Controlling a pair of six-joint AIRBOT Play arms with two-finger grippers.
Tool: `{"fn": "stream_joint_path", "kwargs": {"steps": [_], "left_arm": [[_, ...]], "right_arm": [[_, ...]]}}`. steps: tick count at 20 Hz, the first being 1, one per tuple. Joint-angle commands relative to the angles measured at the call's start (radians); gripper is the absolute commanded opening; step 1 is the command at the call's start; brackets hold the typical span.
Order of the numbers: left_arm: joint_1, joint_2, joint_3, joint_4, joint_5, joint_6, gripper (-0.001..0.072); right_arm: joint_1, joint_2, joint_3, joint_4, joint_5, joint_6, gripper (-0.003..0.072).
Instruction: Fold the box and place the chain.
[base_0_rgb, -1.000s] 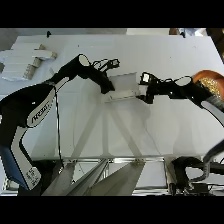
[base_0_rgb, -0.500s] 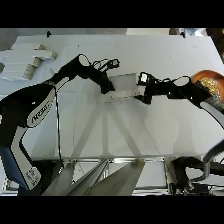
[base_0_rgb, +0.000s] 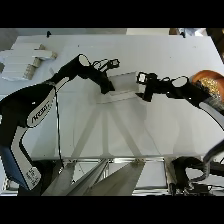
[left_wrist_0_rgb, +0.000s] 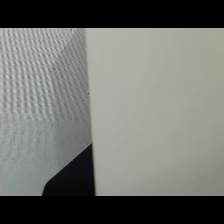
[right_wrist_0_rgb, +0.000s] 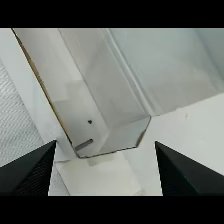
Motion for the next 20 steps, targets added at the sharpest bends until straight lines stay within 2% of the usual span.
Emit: {"fn": "stream_joint_path", "kwargs": {"steps": [1,6,11,17,20], "left_arm": [[-0.001,0.0,0.0,0.0,0.001,0.001,0.0012],[-0.001,0.001,0.0,0.0,0.001,0.001,0.0012],[-0.002,0.0,0.0,0.0,0.001,0.001,0.0012],[-0.002,0.0,0.0,0.0,0.001,0.001,0.0012],[-0.002,0.0,0.0,0.0,0.001,0.001,0.0012]], "right_arm": [[-0.013,-0.006,0.001,0.021,0.088,-0.029,0.0689],[-0.07,-0.023,0.003,0.125,0.09,-0.063,0.0689],[-0.072,-0.082,0.044,0.128,0.147,-0.063,0.0689],[-0.072,-0.188,0.159,0.131,0.267,-0.058,0.0689],[-0.072,-0.197,0.168,0.13,0.242,-0.062,0.0689]]}}
